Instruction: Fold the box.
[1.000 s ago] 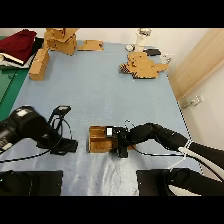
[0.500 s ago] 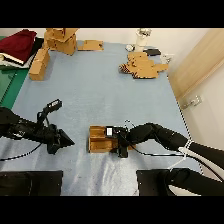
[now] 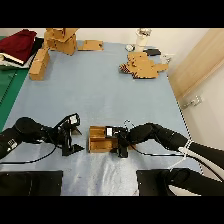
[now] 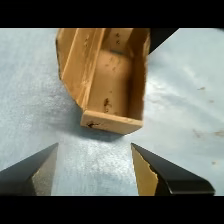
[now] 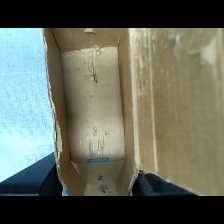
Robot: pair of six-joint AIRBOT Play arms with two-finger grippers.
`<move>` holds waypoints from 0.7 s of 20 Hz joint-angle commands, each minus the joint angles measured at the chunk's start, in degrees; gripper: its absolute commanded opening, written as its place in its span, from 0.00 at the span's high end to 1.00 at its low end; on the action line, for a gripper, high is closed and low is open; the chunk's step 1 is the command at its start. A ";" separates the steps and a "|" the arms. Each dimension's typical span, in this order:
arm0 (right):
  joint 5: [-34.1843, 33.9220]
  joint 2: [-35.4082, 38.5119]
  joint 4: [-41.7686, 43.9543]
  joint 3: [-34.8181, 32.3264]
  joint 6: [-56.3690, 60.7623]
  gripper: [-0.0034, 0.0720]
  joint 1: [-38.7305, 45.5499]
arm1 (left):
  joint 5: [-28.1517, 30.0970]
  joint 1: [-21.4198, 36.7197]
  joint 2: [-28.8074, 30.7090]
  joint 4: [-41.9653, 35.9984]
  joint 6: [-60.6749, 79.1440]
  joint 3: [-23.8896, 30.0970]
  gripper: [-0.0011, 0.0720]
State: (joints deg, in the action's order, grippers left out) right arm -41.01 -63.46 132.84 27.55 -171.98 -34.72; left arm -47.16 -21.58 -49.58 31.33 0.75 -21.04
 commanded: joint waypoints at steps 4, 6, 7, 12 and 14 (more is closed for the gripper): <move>0.00 -0.02 -0.42 0.00 0.02 0.29 -0.04 | 7.17 -7.28 -1.05 -1.81 6.08 2.64 0.03; 0.00 -0.02 -0.39 0.00 0.00 0.29 -0.04 | 9.38 -10.08 -3.15 -1.88 8.33 2.64 0.03; 0.00 -0.02 -0.39 0.00 0.02 0.29 -0.04 | 10.01 -10.88 -4.33 -2.27 8.96 2.56 0.03; 0.00 -0.02 -0.39 0.00 0.00 0.29 -0.04 | 12.70 -11.30 -6.64 -4.37 10.88 0.66 0.03; 0.00 -0.02 -0.42 0.00 0.00 0.29 -0.04 | 12.44 -11.32 -7.52 -4.55 10.86 -0.09 0.03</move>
